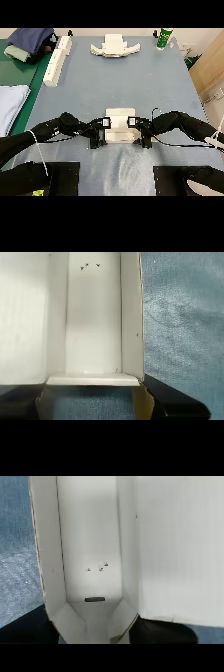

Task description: Fold the box.

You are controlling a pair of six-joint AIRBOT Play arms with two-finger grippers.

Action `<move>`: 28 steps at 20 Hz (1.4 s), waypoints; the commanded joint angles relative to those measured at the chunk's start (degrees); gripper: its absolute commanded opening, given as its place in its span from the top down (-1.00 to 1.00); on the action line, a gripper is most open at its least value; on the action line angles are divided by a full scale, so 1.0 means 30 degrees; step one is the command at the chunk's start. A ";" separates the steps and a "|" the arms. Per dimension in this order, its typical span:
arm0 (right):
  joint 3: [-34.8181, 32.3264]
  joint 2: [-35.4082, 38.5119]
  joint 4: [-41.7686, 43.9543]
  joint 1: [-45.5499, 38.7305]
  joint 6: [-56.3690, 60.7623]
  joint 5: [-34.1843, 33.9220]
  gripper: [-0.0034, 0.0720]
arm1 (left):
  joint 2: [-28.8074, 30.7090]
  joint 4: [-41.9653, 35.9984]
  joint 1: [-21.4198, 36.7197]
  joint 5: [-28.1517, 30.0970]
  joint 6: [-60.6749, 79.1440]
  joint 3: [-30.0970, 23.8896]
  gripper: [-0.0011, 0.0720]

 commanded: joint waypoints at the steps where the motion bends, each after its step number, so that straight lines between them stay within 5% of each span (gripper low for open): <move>1: 0.0015 0.0015 0.0000 -0.0007 -0.0007 0.0015 -0.41 | 0.0000 -0.0182 -0.0168 0.0080 -0.0073 0.0022 -0.61; 2: 0.0015 0.0015 0.0000 -0.0007 -0.0007 0.0015 -0.41 | 0.0000 -0.0306 -0.0197 0.0044 -0.0073 0.0029 -0.57; 3: 0.0015 0.0015 0.0000 -0.0007 -0.0007 0.0015 -0.41 | 0.0000 -0.0350 -0.0291 0.0073 -0.0073 0.0029 -0.26; 4: 0.0015 0.0015 0.0000 -0.0007 -0.0007 0.0007 -0.41 | 0.0000 -0.0350 -0.0299 -0.0022 -0.0073 0.0029 -0.15; 10: 0.0015 0.0015 0.0000 -0.0007 -0.0007 0.0015 -0.41 | 0.0000 -0.0342 -0.0335 -0.0153 -0.0051 0.0029 -0.16; 11: 0.0015 0.0015 0.0000 -0.0007 -0.0007 0.0007 -0.41 | 0.0000 -0.0342 -0.0335 -0.0153 -0.0051 0.0029 -0.42; 12: 0.0015 0.0015 0.0000 -0.0007 -0.0007 0.0007 -0.41 | 0.0000 -0.0350 -0.0335 -0.0146 -0.0058 0.0029 -0.93; 18: 0.0015 0.0015 0.0000 -0.0007 -0.0007 0.0015 -0.41 | 0.0000 -0.0495 -0.0328 -0.0073 -0.0058 0.0029 -0.94; 19: 0.0015 0.0015 -0.0007 -0.0007 -0.0007 0.0015 -0.41 | 0.0000 -0.0495 -0.0328 -0.0073 -0.0058 0.0029 -0.86; 21: 0.0015 0.0015 0.0000 -0.0007 -0.0007 0.0015 -0.41 | 0.0000 -0.0488 -0.0328 -0.0080 -0.0058 0.0029 -0.31; 28: 0.0015 0.0015 0.0000 -0.0007 -0.0007 0.0007 -0.41 | 0.0000 -0.0488 -0.0328 -0.0087 -0.0058 0.0029 -0.32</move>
